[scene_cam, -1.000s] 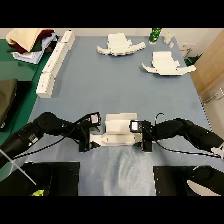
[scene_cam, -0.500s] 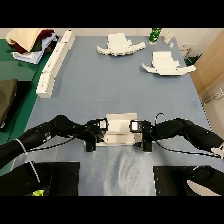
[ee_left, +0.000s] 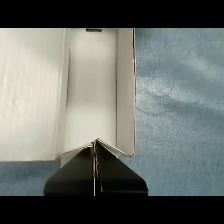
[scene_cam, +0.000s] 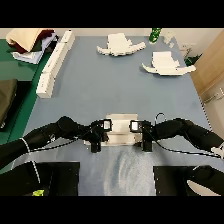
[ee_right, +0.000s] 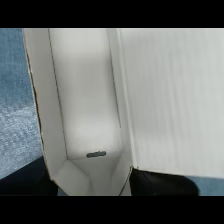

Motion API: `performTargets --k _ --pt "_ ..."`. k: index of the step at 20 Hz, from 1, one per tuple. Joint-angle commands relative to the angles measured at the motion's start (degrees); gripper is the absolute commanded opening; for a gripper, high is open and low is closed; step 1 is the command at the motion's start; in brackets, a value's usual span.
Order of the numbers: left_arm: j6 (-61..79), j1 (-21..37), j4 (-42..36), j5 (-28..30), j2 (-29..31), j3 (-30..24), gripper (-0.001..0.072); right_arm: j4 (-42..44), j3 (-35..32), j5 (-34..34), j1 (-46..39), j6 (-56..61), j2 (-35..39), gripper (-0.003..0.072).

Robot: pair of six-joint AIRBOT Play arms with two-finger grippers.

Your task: Fold the box.

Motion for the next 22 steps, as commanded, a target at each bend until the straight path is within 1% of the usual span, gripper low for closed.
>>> performTargets --k 1,2,3,4,6,8,13,14,15,16,19,20,22 --pt "1.68 -1.01 -2.93 0.79 -0.55 0.07 0.0039 -0.17 0.02 0.0 -0.02 -0.02 -0.02 0.0518" --pt "1.66 -1.01 -2.93 0.79 -0.55 0.07 0.004 -0.17 0.02 0.0 -0.02 -0.02 -0.02 0.0518" --pt "1.62 -1.01 -2.93 0.74 -0.55 0.07 0.0158 -0.17 0.02 0.0 -0.02 -0.02 -0.02 0.0519" --pt "1.42 -1.01 -2.93 0.74 -0.55 0.07 0.032 -0.17 0.02 0.0 -0.02 -0.02 -0.02 0.0518" --pt "1.44 -1.01 -2.91 0.74 -0.55 0.07 0.0337 -0.17 0.02 0.0 -0.02 -0.02 -0.02 0.0518" --pt "1.4 -1.01 -2.89 0.7 -0.55 0.04 0.0672 -0.17 0.02 0.0 -0.02 -0.02 -0.02 0.0518" --pt "1.25 -0.98 -2.91 0.68 -0.52 0.04 0.0676 -0.17 0.02 0.0 -0.02 -0.02 -0.02 0.0519" --pt "1.09 -0.87 -2.89 0.72 -0.52 0.04 0.0598 -0.17 0.02 0.0 -0.02 -0.02 -0.02 0.0519" --pt "0.28 -0.63 -2.4 0.74 -0.48 0.04 0.0269 -0.17 0.02 0.0 -0.02 -0.02 -0.02 0.0519" --pt "-1.09 -0.09 -0.68 0.7 -0.15 0.04 0.0025 -0.17 0.02 0.0 -0.02 -0.02 -0.02 0.0518" --pt "-13.75 2.29 5.2 0.5 1.46 0.07 0.0016 -0.17 0.02 0.0 -0.02 -0.02 -0.02 0.0519" --pt "-17.79 3.21 7.69 -0.59 2.4 0.04 0.0016 -0.17 0.02 0.02 -0.02 -0.02 -0.02 0.0519" --pt "-25.62 6.05 13.33 -4.76 4.96 0.07 0.0015 -0.17 0.02 0.0 -0.02 -0.02 -0.02 0.0519"
